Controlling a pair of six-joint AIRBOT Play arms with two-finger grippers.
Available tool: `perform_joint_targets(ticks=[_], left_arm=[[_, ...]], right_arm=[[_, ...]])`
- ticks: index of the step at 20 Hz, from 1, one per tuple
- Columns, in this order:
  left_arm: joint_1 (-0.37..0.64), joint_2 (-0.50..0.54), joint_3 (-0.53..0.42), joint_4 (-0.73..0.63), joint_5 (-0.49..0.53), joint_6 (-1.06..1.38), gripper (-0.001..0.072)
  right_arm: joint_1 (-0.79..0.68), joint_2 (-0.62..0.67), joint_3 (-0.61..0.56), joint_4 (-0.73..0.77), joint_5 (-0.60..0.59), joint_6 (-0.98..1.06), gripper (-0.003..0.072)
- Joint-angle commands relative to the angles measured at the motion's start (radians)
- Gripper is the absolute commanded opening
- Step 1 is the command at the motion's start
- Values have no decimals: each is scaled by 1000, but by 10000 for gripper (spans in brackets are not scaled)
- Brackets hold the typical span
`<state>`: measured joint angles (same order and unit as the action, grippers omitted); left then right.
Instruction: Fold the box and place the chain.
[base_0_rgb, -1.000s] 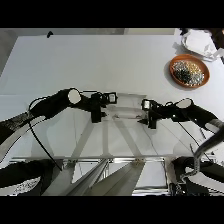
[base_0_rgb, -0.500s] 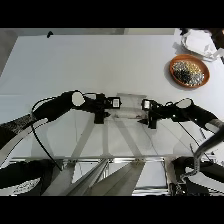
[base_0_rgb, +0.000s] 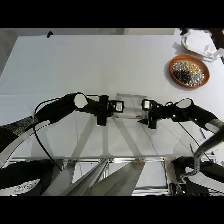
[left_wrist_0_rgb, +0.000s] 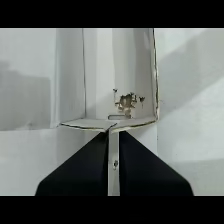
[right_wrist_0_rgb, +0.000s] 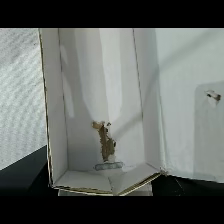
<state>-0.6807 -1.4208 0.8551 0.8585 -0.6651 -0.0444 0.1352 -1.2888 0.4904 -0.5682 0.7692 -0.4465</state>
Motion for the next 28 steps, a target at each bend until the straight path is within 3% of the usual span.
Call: perform_joint_targets(ticks=[1,7,9,11,14,18,20,21,23,28], left_arm=[[-20,-9,0,-14,53,3,68],[-60,-35,0,-43,127,3,73],[-71,-46,0,-43,142,3,162],[-76,-60,0,-44,155,3,188],[-83,-80,0,-55,168,3,391],[-93,-90,0,-63,178,3,414],[-90,-84,0,-61,179,-7,378],[-85,-72,0,-57,175,-22,286],[-61,-30,0,-58,153,-73,18],[79,111,0,-47,19,-367,6]], right_arm=[[0,1,1,0,0,0,278],[0,1,1,0,0,0,278],[0,1,1,0,1,0,278],[0,1,1,0,1,0,278],[0,1,1,0,1,0,278],[0,1,1,0,0,0,278],[0,1,1,0,0,0,278],[0,1,1,0,0,0,278],[0,1,1,0,0,0,278],[0,1,1,0,0,0,278]])
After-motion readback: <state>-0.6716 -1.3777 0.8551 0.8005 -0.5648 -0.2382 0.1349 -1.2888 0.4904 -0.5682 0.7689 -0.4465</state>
